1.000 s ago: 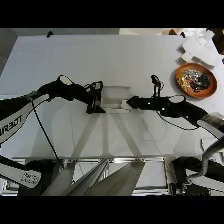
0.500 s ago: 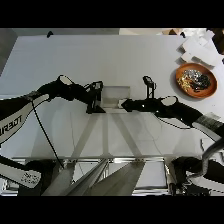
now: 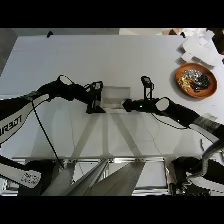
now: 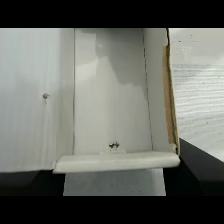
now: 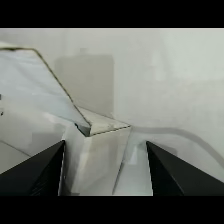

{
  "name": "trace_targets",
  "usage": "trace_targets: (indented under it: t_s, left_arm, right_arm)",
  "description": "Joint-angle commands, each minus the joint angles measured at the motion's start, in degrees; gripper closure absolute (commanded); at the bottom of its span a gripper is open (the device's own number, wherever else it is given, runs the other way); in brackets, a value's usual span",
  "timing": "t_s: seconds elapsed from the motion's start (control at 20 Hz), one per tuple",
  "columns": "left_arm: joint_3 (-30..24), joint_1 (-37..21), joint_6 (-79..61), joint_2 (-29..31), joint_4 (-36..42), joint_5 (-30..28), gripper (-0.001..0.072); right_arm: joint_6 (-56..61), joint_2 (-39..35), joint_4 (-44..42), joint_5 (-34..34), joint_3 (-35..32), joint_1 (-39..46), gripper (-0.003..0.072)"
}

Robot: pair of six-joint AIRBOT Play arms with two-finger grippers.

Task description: Fold the box and place the chain.

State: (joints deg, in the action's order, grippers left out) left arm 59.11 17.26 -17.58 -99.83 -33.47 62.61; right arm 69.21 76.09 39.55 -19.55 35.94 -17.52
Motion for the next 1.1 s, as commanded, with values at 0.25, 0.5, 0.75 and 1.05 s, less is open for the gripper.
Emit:
trace_targets:
  t_s: [0.25,0.5,0.75,1.05]
  left_arm:
    - [0.0,0.0,0.0,0.0,0.0,0.0,0.0499]
    - [0.0,0.0,0.0,0.0,0.0,0.0,0.0499]
    - [0.0,0.0,0.0,0.0,0.0,0.0,0.0499]
    - [0.0,0.0,0.0,0.0,0.0,0.0,0.0499]
  right_arm:
    - [18.4,0.0,23.6,-7.7,5.8,-0.3,0.0139]
    - [19.6,0.0,26.9,-15.4,11.3,-0.5,0.0138]
    - [33.9,4.0,43.5,-21.8,16.8,-3.9,0.0141]
    - [48.3,7.0,56.7,-25.3,19.5,-7.1,0.0158]
